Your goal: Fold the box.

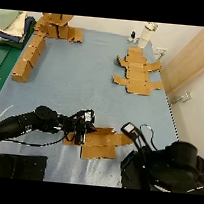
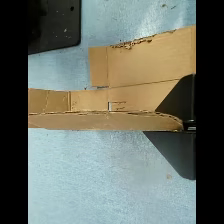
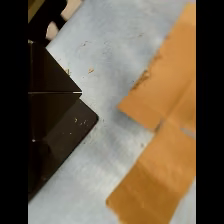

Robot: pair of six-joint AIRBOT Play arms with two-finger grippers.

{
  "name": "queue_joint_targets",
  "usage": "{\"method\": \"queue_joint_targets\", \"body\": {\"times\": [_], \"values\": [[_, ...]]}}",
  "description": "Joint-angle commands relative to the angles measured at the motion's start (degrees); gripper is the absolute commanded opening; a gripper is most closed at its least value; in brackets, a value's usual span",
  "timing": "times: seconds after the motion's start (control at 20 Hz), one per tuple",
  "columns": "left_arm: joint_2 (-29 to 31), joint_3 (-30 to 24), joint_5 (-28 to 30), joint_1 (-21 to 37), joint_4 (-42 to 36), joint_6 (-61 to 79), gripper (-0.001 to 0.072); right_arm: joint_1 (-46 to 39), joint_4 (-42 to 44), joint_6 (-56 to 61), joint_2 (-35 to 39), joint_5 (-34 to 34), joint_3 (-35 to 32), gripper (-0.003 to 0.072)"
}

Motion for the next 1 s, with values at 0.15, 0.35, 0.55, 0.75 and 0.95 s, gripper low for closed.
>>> {"method": "queue_joint_targets", "body": {"times": [0.15,0.35,0.55,0.75,0.95], "values": [[-0.04,0.07,0.26,0.04,0.00,0.00,0.0012,17.88,-7.87,-13.84,-6.78,18.18,-2.64,0.0339],[-0.04,0.07,-0.98,-0.02,0.00,0.02,0.0012,17.88,-19.93,-19.39,-18.62,20.68,-2.58,0.0530],[-0.04,0.07,-1.31,-0.07,0.00,0.02,0.0012,17.88,-24.90,-19.39,-22.47,23.74,-2.49,0.0531],[-0.04,0.07,-1.11,0.02,0.00,0.02,0.0012,17.88,-24.35,-19.39,-22.47,25.05,-2.49,0.0530],[-0.04,0.07,-1.53,-0.07,0.00,0.02,0.0012,18.01,-21.62,-19.30,-22.40,24.04,-2.51,0.0530]]}}
